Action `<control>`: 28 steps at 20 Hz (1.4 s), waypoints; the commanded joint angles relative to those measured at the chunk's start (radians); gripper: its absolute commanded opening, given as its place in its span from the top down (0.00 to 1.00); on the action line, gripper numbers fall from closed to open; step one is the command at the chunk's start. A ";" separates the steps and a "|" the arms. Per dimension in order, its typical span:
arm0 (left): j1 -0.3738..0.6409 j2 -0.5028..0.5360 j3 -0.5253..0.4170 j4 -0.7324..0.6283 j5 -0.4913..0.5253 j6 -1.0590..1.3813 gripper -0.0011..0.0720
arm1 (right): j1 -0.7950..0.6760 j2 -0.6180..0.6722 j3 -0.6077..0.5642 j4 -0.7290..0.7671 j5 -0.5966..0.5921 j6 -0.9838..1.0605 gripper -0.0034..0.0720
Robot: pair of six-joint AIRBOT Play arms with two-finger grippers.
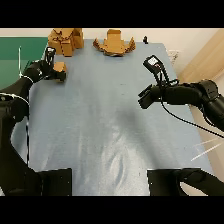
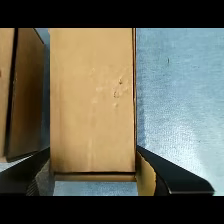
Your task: Fold the box.
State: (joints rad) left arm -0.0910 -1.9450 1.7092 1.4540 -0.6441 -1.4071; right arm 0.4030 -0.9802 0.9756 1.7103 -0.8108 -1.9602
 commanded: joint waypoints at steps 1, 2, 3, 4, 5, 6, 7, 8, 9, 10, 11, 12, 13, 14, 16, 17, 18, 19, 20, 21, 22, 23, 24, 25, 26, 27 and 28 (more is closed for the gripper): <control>0.000 0.001 0.050 -0.003 -0.041 0.005 0.02 | 0.000 0.001 0.000 0.000 -0.002 0.000 0.95; 0.000 0.001 0.063 -0.003 -0.053 0.005 0.02 | 0.000 0.001 0.000 0.000 -0.002 0.000 0.95; 0.000 0.001 0.074 -0.003 -0.062 0.005 0.02 | 0.000 0.001 0.000 0.000 -0.002 0.000 0.95; 0.000 0.001 0.087 -0.003 -0.073 0.005 0.02 | 0.000 0.001 0.000 0.001 -0.002 0.000 0.95; 0.000 0.001 0.102 -0.003 -0.087 0.005 0.02 | 0.000 0.001 0.000 0.007 -0.003 0.000 0.95; -0.001 0.001 0.119 -0.003 -0.106 0.005 0.02 | 0.000 0.001 0.000 0.013 -0.002 0.000 0.95; -0.001 0.003 0.138 -0.003 -0.126 0.009 0.02 | 0.000 0.001 0.000 0.019 -0.002 0.000 0.95; -0.001 0.009 0.151 -0.003 -0.140 0.010 0.02 | 0.000 0.001 0.000 0.019 -0.002 0.000 0.95; -0.001 0.022 0.160 -0.003 -0.156 0.013 0.02 | 0.000 0.001 0.000 0.019 -0.003 0.000 0.95; -0.001 0.039 0.166 -0.003 -0.175 0.014 0.02 | 0.000 0.001 0.000 0.019 -0.003 0.000 0.95; -0.001 0.060 0.172 -0.005 -0.204 0.029 0.02 | 0.000 0.001 0.000 0.019 -0.002 0.000 0.95; -0.001 0.084 0.175 -0.008 -0.246 0.046 0.07 | 0.000 0.001 0.000 0.032 -0.002 0.000 0.95; -0.001 0.112 0.175 -0.019 -0.307 0.085 0.67 | 0.000 0.001 0.000 0.061 -0.002 0.000 0.95; -0.001 0.139 0.175 -0.053 -0.364 0.145 0.96 | 0.000 0.001 0.000 0.098 -0.002 -0.001 0.95; -0.001 0.196 0.174 -0.269 -0.476 0.383 0.97 | 0.000 0.000 0.000 0.159 -0.002 -0.004 0.95; -0.003 0.229 0.170 -0.430 -0.545 0.530 0.97 | 0.000 0.000 0.000 0.190 -0.002 -0.005 0.95; -0.005 0.265 0.164 -0.605 -0.638 0.677 0.98 | 0.000 0.000 0.000 0.217 -0.003 -0.013 0.95; -0.011 0.306 0.150 -0.745 -0.722 0.743 0.98 | 0.000 0.000 0.000 0.236 -0.002 -0.016 0.95; -0.025 0.353 0.120 -0.800 -0.758 0.749 0.98 | 0.000 0.000 0.000 0.240 -0.002 -0.016 0.95; -0.045 0.400 0.074 -0.778 -0.758 0.730 0.98 | 0.000 0.000 0.000 0.240 -0.002 -0.016 0.95; -0.070 0.454 0.005 -0.721 -0.740 0.703 0.98 | 0.000 0.000 0.000 0.240 -0.002 -0.015 0.95; -0.098 0.505 -0.072 -0.673 -0.725 0.675 0.98 | 0.000 0.000 0.000 0.240 -0.003 -0.015 0.95; -0.129 0.562 -0.167 -0.658 -0.712 0.663 0.98 | 0.000 0.000 0.000 0.239 -0.003 -0.014 0.95; -0.155 0.616 -0.256 -0.665 -0.690 0.662 0.98 | 0.000 0.000 0.000 0.238 -0.006 -0.015 0.95; -0.181 0.674 -0.343 -0.665 -0.647 0.659 0.98 | 0.000 0.000 0.000 0.238 -0.006 -0.015 0.95; -0.208 0.740 -0.433 -0.669 -0.577 0.641 0.98 | 0.000 0.000 0.000 0.238 -0.006 -0.015 0.95; -0.234 0.807 -0.515 -0.669 -0.503 0.628 0.97 | 0.000 0.000 0.000 0.235 -0.006 -0.015 0.95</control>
State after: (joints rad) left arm -0.2592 -1.2964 1.4048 0.8021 -1.2720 -0.7628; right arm 0.4030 -0.9798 0.9756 1.9411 -0.8150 -1.9747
